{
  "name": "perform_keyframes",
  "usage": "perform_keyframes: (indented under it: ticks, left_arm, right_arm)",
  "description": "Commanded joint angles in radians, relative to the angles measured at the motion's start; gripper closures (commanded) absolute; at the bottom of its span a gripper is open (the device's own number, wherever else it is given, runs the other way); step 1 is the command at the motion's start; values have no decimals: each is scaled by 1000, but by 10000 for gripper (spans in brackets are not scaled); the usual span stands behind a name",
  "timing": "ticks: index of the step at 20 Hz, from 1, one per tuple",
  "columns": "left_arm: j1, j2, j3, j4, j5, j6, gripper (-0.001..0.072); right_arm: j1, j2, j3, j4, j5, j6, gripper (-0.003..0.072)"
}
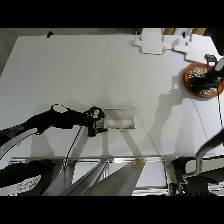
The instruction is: Fold the box and place the chain.
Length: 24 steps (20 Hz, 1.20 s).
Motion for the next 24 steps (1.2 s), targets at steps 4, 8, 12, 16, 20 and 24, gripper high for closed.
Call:
perform_keyframes:
  ticks: [4, 8, 12, 16, 20, 24]
  left_arm:
    - [0, 0, 1, 0, 0, 0, 558]
    - [0, 0, 1, 0, 0, 0, 558]
    - [0, 0, 1, 0, 0, 0, 558]
    - [0, 0, 1, 0, 0, 0, 558]
    - [0, 0, 1, 0, 0, 0, 558]
    - [0, 0, 1, 0, 0, 0, 558]
  right_arm:
    - [0, -10, 0, 18, 5, -1, 547]
    - [0, 29, 1, 8, 46, -27, 671]
    - [0, 182, 1, 3, 68, -29, 671]
    - [0, 310, 1, 1, 92, -72, 670]
    - [0, 278, 0, -5, 116, -68, 521]
    - [-6, 221, 0, -57, 55, 10, 487]
